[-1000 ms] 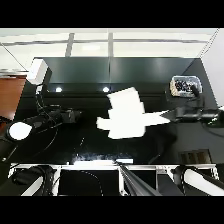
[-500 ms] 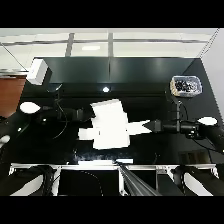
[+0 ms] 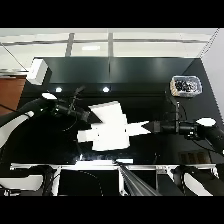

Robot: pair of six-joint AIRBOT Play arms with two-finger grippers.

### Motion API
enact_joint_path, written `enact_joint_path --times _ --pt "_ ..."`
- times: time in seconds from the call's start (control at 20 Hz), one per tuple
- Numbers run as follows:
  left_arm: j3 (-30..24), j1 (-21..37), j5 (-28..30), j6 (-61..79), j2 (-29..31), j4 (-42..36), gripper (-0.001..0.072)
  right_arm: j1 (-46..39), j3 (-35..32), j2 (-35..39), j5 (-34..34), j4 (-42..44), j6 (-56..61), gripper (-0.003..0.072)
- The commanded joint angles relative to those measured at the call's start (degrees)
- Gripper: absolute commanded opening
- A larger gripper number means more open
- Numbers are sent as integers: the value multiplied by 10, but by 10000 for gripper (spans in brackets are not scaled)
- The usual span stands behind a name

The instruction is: Fold the box and place the chain.

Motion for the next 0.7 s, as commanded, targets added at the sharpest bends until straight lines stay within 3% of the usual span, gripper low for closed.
enact_joint_path --times 0.0,0.1,0.3,0.45,0.5,0.55,0.6,0.65 --pt "17 -5 -52 75 -37 1 537 1 0 1 0 -1 2 12" --pt "17 -2 -53 103 -38 4 426 1 0 1 0 -1 2 12" --pt "20 -2 -54 138 -38 34 129 1 0 1 0 -3 2 12" --pt "33 -3 -62 160 -38 33 24 0 0 1 0 -13 2 16" --pt "37 -3 -63 160 -38 33 24 0 0 1 -2 -19 3 188" --pt "40 -5 -63 160 -37 33 23 -1 1 1 -1 -19 7 519" --pt "42 -6 -63 160 -37 33 22 -5 7 1 13 -12 8 573" --pt "43 -8 -65 157 -33 34 21 -13 23 1 44 -12 8 573"
